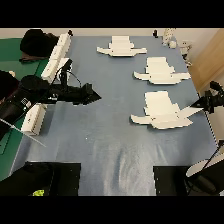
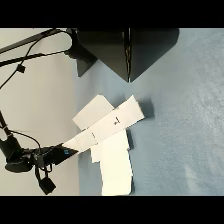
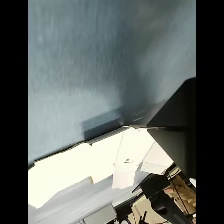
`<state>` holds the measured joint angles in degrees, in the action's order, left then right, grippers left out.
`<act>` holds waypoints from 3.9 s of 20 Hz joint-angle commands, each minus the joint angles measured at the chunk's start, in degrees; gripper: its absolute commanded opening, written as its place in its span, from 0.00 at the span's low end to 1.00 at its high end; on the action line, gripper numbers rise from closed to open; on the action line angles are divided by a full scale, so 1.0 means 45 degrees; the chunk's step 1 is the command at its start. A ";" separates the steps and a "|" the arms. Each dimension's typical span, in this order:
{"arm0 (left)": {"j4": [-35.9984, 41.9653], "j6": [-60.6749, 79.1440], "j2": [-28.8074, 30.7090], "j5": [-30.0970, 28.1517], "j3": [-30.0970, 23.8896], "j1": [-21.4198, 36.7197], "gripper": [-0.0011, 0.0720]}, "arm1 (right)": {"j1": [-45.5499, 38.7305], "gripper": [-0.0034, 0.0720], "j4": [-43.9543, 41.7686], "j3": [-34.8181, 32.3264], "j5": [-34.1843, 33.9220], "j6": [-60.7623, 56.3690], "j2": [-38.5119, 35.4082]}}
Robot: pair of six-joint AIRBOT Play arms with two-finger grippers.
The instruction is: Fold the box.
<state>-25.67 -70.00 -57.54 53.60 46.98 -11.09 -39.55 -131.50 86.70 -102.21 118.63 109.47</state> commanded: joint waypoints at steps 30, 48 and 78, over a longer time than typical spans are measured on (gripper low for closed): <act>-0.2127 0.1127 -0.0248 0.2866 0.0005 0.0976 0.66 | 0.9224 0.04 -0.0520 -1.2881 0.7737 -0.1219 -1.0652; -0.0860 0.4765 -0.6669 0.2948 0.0976 0.0889 0.66 | 1.1434 0.04 -0.0121 -1.4945 1.0938 -0.2035 -1.4367; -0.0942 0.6436 -0.9802 0.6572 0.4347 -0.0821 0.04 | 1.1434 0.05 -0.0117 -1.4945 1.0705 -0.2030 -1.4367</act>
<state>-29.67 -41.56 -101.65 83.42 66.48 -14.90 11.86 -132.09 19.49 -54.02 109.49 44.86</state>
